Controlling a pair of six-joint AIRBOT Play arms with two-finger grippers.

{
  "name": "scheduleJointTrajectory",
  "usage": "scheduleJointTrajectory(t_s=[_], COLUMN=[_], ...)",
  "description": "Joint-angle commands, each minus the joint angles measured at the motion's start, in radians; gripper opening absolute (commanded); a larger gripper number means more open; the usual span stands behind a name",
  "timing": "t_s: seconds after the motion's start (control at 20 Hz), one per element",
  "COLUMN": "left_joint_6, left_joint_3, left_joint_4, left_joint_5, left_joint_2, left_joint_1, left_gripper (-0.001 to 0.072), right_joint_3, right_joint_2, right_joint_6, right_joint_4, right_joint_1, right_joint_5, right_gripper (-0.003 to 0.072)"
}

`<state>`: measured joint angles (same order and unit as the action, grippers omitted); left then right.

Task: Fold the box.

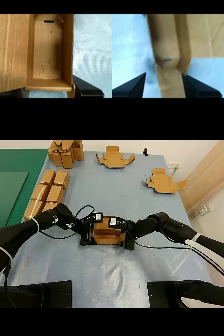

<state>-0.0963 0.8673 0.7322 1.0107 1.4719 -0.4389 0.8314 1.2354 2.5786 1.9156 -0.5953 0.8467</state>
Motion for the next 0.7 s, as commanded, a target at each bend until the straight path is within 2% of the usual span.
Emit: scheduleJointTrajectory(t_s=[0.0, 0.15, 0.2, 0.25, 0.3, 0.35, 0.45, 0.65], left_joint_6=[0.011, 0.011, 0.011, 0.011, 0.011, 0.011, 0.011, 0.011], left_joint_3=[0.000, 0.000, 0.000, 0.000, 0.000, 0.000, 0.000, 0.000], left_joint_4=[0.002, 0.013, 0.021, 0.027, 0.037, 0.039, 0.039, 0.041], left_joint_5=[-0.009, -0.009, -0.009, -0.009, -0.012, -0.013, -0.014, -0.019], left_joint_2=[0.001, 0.001, 0.001, 0.001, 0.001, 0.001, 0.001, 0.001], left_joint_1=[0.000, 0.000, 0.000, -0.002, -0.004, -0.004, -0.004, -0.004], left_gripper=[0.0048, 0.0048, 0.0042, 0.0020, 0.0019, 0.0020, 0.0019, 0.0019], right_joint_3=[0.000, 0.009, 0.020, 0.029, 0.035, 0.037, 0.045, 0.196], right_joint_2=[-0.044, -0.118, -0.147, -0.171, -0.187, -0.188, -0.136, 0.130], right_joint_6=[-0.069, -0.077, -0.077, -0.077, -0.076, -0.077, -0.148, -0.171], right_joint_4=[-0.057, 0.023, 0.088, 0.148, 0.201, 0.235, 0.243, 0.245], right_joint_1=[0.000, -0.001, -0.001, -0.001, -0.001, -0.001, 0.000, 0.003], right_joint_5=[0.094, 0.070, 0.038, -0.013, -0.084, -0.170, -0.293, -0.275], right_gripper=[0.0720, 0.0713, 0.0635, 0.0483, 0.0200, 0.0005, 0.0003, 0.0003])
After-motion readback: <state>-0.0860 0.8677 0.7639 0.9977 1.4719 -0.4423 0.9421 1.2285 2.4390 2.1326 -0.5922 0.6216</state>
